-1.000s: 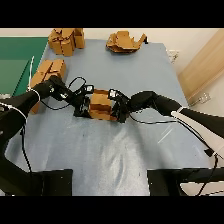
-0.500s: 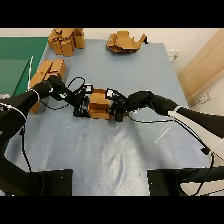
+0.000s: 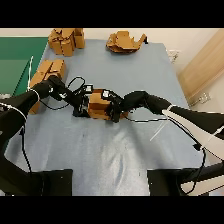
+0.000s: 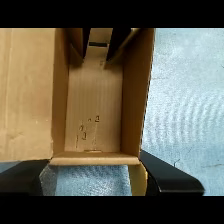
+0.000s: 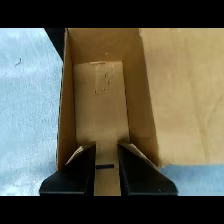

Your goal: Fold the box.

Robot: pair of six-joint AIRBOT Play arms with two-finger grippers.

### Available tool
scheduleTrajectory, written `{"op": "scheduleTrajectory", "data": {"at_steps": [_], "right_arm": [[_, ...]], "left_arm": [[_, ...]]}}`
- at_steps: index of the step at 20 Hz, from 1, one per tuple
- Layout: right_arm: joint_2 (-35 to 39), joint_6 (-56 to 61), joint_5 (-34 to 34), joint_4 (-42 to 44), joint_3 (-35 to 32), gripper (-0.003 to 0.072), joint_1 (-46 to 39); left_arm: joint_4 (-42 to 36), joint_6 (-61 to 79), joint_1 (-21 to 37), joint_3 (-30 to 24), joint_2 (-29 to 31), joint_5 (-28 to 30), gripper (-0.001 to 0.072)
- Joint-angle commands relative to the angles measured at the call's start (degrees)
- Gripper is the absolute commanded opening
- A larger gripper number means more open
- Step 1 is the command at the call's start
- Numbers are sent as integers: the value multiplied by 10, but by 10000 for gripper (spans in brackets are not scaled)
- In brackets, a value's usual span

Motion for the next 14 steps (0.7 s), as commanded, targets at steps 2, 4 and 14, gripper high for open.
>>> {"op": "scheduleTrajectory", "data": {"at_steps": [2, 4, 14], "right_arm": [[-6, 0, -3, -2, 13, 255, 1], [-6, 0, -3, -3, 13, 519, 0], [-6, 1, -4, -24, 12, 595, 0]], "left_arm": [[-1, 0, 0, 0, 0, 0, 283], [-1, 0, 0, 0, 0, 0, 283], [-1, 0, 0, 0, 0, 0, 283]]}}
